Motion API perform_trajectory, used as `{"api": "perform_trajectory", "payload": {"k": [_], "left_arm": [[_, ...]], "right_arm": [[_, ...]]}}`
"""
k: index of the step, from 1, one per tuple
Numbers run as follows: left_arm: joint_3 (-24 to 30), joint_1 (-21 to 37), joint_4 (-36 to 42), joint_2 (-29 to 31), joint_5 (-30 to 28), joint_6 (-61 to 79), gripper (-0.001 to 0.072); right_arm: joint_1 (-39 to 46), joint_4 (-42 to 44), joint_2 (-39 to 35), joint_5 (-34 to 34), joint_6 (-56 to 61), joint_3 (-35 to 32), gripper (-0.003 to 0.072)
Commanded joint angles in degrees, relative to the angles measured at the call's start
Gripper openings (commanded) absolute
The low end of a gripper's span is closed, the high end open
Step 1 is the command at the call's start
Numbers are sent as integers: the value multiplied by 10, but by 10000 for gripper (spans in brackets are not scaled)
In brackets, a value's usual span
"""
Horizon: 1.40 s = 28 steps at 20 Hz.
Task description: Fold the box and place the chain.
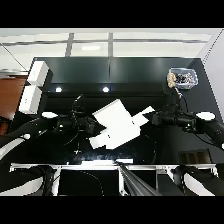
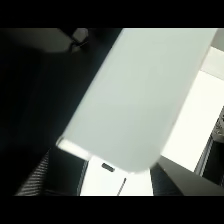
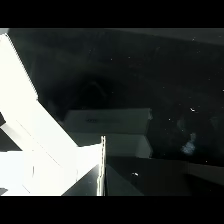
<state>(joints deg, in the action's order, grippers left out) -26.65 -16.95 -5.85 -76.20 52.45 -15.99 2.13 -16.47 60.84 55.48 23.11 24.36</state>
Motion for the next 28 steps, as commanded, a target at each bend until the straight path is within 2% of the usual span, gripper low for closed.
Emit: {"api": "perform_trajectory", "payload": {"k": [1,4,6,11,12,14,16,18,23,26,27,28], "left_arm": [[-21,-2,19,-35,22,39,692],[-42,-16,10,-53,22,39,692],[-58,-25,-28,-57,28,36,691],[-63,-26,-59,-57,31,12,673],[-63,-27,-59,-57,31,12,607],[-63,-27,-59,-57,31,12,575],[-63,-31,-59,-58,27,12,574],[-63,-35,-62,-58,17,12,486],[-64,-38,-67,-60,17,-3,484],[-64,-47,-76,-61,13,-3,361],[-64,-52,-79,-61,9,-3,346],[-64,-57,-82,-62,4,-3,278]], "right_arm": [[0,0,0,3,3,0,44],[0,0,0,2,3,0,44],[0,0,0,2,4,0,44],[0,0,0,2,4,0,45],[0,0,0,2,4,0,44],[0,0,0,2,4,0,44],[0,0,0,2,4,0,44],[0,0,0,2,4,0,45],[0,0,0,6,4,0,44],[0,0,0,7,4,0,44],[0,0,0,7,4,0,44],[0,0,0,7,4,0,45]]}}
